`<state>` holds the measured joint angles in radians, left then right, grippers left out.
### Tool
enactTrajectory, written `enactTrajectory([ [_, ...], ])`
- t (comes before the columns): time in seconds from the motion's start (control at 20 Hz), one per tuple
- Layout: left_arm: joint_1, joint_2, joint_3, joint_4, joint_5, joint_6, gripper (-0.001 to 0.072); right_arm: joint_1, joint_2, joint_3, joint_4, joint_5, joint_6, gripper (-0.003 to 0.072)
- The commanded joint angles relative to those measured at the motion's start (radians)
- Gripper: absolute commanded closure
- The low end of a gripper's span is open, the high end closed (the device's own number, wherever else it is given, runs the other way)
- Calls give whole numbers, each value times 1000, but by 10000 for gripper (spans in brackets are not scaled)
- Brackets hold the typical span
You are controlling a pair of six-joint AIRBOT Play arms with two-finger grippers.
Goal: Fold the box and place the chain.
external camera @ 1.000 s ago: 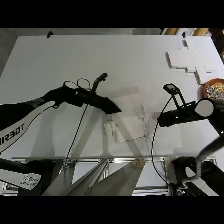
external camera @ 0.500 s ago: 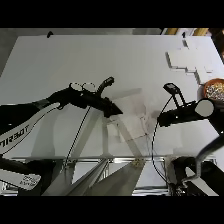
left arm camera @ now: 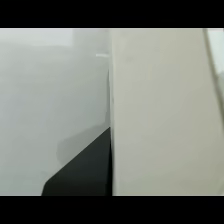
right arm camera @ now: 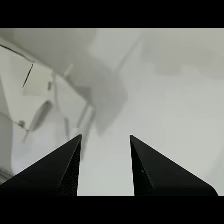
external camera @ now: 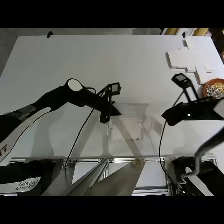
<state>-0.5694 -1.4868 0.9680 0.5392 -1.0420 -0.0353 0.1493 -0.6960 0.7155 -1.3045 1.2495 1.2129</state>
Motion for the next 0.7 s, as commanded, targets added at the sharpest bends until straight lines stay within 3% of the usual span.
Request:
enactTrajectory([
  [0.0,-39,48,-32,133,20,-108,710,0,128,32,-63,45,-19,347],
  [0.15,-63,48,-106,8,164,54,710,0,182,32,-32,46,-17,347],
  [0.3,-69,48,-142,-129,226,255,709,0,185,32,7,45,-18,347],
  [0.65,-70,-20,-142,-131,269,283,708,0,184,5,3,41,-121,349],
])
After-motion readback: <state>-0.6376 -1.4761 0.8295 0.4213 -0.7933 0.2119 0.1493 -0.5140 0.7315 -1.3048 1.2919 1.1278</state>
